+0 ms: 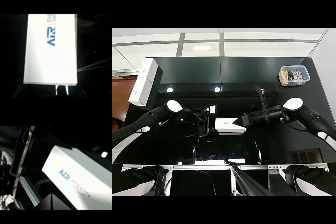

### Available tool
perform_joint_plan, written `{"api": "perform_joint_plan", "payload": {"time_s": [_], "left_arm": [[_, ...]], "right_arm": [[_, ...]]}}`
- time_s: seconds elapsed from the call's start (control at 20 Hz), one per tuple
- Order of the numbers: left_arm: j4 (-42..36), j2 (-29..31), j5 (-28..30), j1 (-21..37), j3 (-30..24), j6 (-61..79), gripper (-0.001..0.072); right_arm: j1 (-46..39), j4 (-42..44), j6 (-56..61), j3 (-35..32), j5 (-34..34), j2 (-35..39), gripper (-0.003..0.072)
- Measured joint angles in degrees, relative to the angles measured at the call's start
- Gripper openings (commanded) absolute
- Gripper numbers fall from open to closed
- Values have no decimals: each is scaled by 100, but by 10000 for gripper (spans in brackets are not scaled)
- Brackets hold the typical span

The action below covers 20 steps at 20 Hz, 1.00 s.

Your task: Fold the box and place the chain.

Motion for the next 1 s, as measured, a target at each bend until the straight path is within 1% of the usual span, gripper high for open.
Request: {"api": "perform_joint_plan", "payload": {"time_s": [0.1,0.4,0.85,1.0], "left_arm": [[0,0,0,0,-2,-2,389],[9,0,4,0,-2,2,389],[11,-2,9,2,-2,2,389],[2,-4,2,2,-2,2,389]], "right_arm": [[111,155,63,-55,-138,-201,18],[245,214,155,-107,-507,-643,18],[267,42,170,-114,-649,-776,17],[227,-4,146,-52,-570,-765,18]]}}
